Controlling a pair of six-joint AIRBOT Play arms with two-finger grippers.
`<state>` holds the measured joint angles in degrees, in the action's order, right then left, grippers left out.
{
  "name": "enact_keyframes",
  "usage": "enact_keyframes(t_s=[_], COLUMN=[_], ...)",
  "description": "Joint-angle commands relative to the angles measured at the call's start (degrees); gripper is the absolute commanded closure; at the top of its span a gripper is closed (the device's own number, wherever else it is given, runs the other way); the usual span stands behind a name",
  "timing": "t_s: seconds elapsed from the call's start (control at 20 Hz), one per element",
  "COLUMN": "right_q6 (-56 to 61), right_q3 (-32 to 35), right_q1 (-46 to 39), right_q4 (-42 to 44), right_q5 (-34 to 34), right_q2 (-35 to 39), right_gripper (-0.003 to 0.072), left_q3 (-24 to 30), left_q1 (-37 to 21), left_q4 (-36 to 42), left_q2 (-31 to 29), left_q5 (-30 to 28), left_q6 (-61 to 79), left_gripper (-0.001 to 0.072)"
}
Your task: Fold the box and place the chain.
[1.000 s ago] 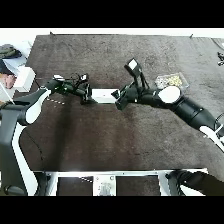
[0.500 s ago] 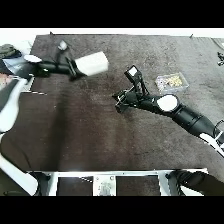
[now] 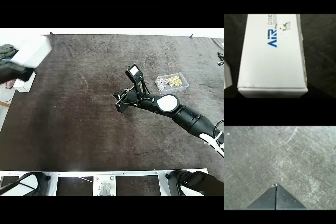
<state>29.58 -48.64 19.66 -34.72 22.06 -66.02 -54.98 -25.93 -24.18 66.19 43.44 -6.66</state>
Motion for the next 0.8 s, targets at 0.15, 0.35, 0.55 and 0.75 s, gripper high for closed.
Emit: enact_keyframes(t_s=[0.15,0.35,0.55,0.75], right_q6=[0.02,0.02,0.02,0.02], right_q3=[0.02,0.02,0.02,0.02], right_q1=[0.02,0.02,0.02,0.02], right_q4=[-0.02,-0.22,-1.11,-1.22], right_q5=[0.17,0.66,4.24,5.60], right_q2=[0.04,0.04,0.04,0.04], right_gripper=[0.0703,0.0703,0.0703,0.0703], left_q3=[22.53,22.77,22.73,22.12], left_q1=[-19.76,-21.75,-21.75,-21.75], left_q4=[-8.90,-19.32,-33.68,-36.87], left_q2=[-12.83,-12.11,-10.91,-8.20], left_q5=[-3.93,-1.05,-1.99,-2.40], left_q6=[-14.34,-16.90,-23.45,-23.56], left_gripper=[0.0705,0.0705,0.0706,0.0705])
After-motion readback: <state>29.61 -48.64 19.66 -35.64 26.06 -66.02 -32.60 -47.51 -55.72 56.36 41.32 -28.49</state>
